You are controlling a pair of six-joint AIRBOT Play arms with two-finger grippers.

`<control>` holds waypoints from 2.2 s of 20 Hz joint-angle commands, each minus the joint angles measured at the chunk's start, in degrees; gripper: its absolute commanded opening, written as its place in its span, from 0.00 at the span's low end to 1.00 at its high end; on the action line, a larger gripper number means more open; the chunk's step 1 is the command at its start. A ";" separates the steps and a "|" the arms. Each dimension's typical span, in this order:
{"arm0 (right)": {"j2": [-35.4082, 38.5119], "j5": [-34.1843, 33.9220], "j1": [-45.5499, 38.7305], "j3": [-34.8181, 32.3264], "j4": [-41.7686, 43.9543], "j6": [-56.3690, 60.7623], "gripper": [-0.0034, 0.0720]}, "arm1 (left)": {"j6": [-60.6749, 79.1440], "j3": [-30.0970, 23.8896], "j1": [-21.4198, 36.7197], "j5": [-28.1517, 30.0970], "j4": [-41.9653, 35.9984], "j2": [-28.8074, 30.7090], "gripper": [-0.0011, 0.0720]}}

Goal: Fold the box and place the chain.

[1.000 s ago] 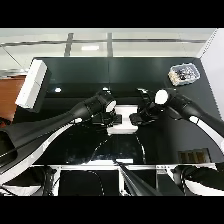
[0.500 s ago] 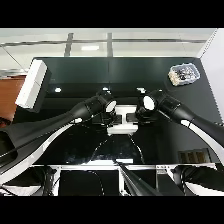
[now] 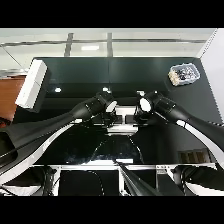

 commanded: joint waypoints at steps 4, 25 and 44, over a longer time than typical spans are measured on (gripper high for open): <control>-0.11 0.11 0.26 0.02 -0.09 0.22 0.15 | -0.07 0.04 0.04 -0.11 0.15 -0.02 0.06; 14.25 -4.98 -14.14 4.94 -42.10 -9.35 0.48 | -0.04 0.04 0.04 -0.04 0.22 -0.02 0.06; -39.04 -1.46 -48.57 62.86 -14.05 -7.08 0.98 | -0.04 0.04 0.50 1.25 0.33 -0.02 0.06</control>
